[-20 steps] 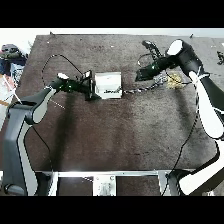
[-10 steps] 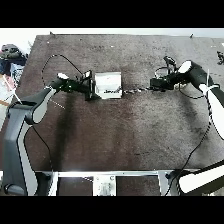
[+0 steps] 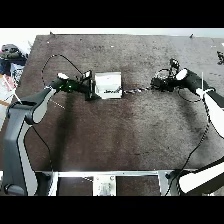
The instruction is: Fold the box and place the chain.
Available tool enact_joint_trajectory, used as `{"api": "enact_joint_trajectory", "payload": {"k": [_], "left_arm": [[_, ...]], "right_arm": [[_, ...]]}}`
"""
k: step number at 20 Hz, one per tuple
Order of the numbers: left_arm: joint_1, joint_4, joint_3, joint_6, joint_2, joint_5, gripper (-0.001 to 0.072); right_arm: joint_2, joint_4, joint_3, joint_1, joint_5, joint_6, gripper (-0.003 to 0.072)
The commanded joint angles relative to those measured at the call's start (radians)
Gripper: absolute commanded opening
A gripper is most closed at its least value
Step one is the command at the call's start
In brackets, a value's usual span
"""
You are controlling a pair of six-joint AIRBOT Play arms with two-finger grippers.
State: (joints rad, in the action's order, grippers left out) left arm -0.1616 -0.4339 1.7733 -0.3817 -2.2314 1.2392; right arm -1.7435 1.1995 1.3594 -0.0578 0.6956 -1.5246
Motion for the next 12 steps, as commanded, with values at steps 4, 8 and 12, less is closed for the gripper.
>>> {"api": "enact_joint_trajectory", "payload": {"k": [4,8,12], "left_arm": [[0.0,0.0,0.0,0.0,0.0,0.0,0.0338],[0.0,0.0,0.0,0.0,0.0,0.0,0.0338],[0.0,0.0,0.0,0.0,0.0,0.0,0.0338]], "right_arm": [[-0.043,-0.055,-0.002,-0.002,-0.106,-0.018,0.0224],[-0.039,-0.055,-0.002,-0.002,-0.095,-0.017,0.0018],[-0.02,-0.055,-0.001,0.0,-0.056,-0.016,0.0017]]}}
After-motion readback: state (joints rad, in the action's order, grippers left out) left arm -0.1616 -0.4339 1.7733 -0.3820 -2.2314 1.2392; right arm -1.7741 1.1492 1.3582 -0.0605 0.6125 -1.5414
